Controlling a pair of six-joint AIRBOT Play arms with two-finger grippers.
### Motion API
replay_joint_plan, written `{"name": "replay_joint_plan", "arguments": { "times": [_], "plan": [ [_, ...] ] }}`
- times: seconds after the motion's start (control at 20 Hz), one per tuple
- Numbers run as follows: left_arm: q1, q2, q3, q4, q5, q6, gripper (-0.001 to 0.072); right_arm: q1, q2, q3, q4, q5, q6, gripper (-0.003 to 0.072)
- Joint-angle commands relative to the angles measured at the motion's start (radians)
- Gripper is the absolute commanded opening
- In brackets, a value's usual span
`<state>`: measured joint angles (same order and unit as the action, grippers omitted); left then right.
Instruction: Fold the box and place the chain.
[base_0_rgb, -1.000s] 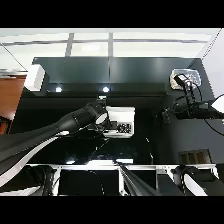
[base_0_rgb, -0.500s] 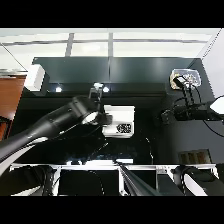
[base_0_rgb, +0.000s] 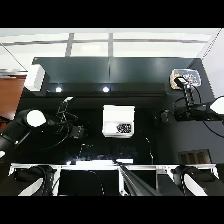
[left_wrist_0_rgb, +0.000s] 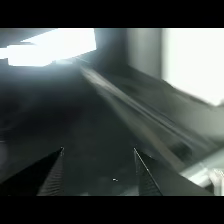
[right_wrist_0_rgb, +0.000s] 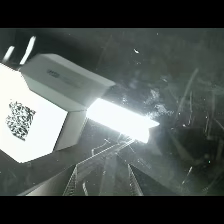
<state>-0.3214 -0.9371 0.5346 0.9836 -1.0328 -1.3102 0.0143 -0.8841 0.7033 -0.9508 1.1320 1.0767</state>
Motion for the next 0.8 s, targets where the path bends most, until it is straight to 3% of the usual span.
{"name": "replay_joint_plan", "arguments": {
  "times": [0.0, 0.1, 0.2, 0.5, 0.75],
  "plan": [
    [0.112, -0.04, -0.104, -0.337, 0.019, 0.577, 0.0512, 0.0, 0.0, 0.0, 0.001, 0.013, 0.049, 0.0384],
    [0.103, -0.088, -0.104, -0.344, 0.023, 0.827, 0.072, 0.0, 0.0, 0.0, 0.002, 0.013, 0.082, 0.0384],
    [0.075, -0.104, -0.099, -0.345, 0.044, 1.053, 0.072, 0.0, 0.0, 0.0, 0.008, 0.014, 0.102, 0.0384],
    [-0.103, -0.156, -0.047, -0.346, 0.238, 1.397, 0.072, 0.0, 0.0, 0.0, 0.018, 0.016, 0.14, 0.0384],
    [-0.162, -0.308, 0.054, -0.325, 0.267, 1.407, 0.0718, 0.0, 0.0, 0.0, 0.016, 0.017, 0.139, 0.0384]
  ]
}}
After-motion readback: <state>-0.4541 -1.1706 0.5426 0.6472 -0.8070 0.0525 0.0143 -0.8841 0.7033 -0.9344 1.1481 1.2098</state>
